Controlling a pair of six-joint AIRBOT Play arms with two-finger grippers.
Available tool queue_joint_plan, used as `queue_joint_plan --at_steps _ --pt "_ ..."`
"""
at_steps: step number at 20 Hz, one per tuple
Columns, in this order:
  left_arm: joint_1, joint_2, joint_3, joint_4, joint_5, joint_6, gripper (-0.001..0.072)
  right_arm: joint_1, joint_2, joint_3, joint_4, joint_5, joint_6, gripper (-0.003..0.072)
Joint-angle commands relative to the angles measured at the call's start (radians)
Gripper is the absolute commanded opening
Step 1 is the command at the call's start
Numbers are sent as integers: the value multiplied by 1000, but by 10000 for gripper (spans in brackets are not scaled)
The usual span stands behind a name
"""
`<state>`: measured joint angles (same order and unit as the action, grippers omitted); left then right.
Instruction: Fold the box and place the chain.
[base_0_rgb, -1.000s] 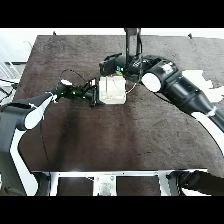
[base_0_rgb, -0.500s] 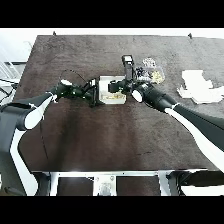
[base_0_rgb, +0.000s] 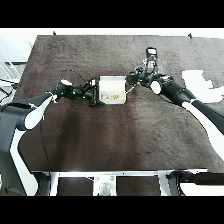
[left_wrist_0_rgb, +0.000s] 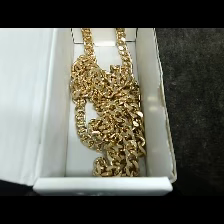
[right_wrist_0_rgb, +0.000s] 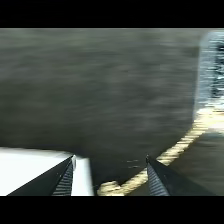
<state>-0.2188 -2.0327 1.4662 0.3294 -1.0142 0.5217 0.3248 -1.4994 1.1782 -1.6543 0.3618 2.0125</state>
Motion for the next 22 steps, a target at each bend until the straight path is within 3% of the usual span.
queue_joint_plan --at_steps 1,5,6,7,9,14,15,17,19,22 --pt "0 1 0 0 1 0 624 -98 -52 -3 31 17 -8 495" --pt "0 1 0 0 1 1 624 -142 -164 11 39 -26 -8 495" --pt "0 1 0 0 1 1 624 -144 -194 29 49 -26 -8 479" --pt "0 1 0 0 1 1 624 -144 -226 54 50 -26 -8 415" --pt "0 1 0 0 1 1 624 -136 -281 112 72 -25 -22 410" --pt "0 1 0 0 1 1 624 -117 -364 212 293 -26 -195 406" --pt "0 1 0 0 1 1 624 -119 -376 224 292 -26 -198 375" --pt "0 1 0 0 1 1 624 -118 -375 224 286 -56 -233 222" --pt "0 1 0 0 1 1 624 -106 -356 233 282 -59 -253 10" --pt "0 1 0 0 0 1 624 -92 -242 232 270 -42 -306 8"
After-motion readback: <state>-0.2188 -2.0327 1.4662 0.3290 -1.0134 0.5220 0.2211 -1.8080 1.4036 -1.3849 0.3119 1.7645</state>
